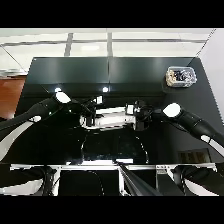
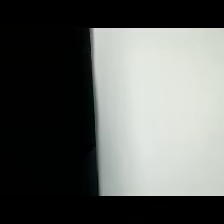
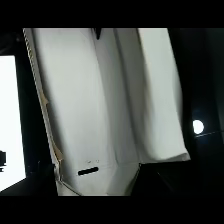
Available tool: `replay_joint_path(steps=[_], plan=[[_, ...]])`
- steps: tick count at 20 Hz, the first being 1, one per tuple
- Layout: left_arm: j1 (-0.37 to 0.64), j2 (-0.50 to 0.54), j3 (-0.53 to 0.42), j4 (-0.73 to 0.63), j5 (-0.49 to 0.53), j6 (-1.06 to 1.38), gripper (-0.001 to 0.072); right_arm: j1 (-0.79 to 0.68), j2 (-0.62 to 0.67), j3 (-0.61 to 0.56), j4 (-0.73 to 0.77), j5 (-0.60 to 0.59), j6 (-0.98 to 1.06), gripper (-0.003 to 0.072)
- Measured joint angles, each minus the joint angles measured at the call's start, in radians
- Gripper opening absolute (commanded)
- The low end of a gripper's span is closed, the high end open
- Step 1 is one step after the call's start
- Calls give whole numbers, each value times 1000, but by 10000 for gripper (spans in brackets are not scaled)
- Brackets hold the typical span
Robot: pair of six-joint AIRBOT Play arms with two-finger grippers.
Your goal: Fold the box and place the chain.
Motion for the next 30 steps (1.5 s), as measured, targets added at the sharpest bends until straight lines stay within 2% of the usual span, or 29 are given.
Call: replay_joint_path(steps=[10, 22, 30], plan=[[0, 0, 0, 1, -2, 3, 28, -25, -81, 1, 132, 88, -116, 707], [0, 0, 0, 1, -3, 2, 28, -5, -179, 31, 118, 101, -132, 707], [0, 0, 0, 1, -2, 1, 28, 3, -199, 52, 42, 100, -66, 707]])
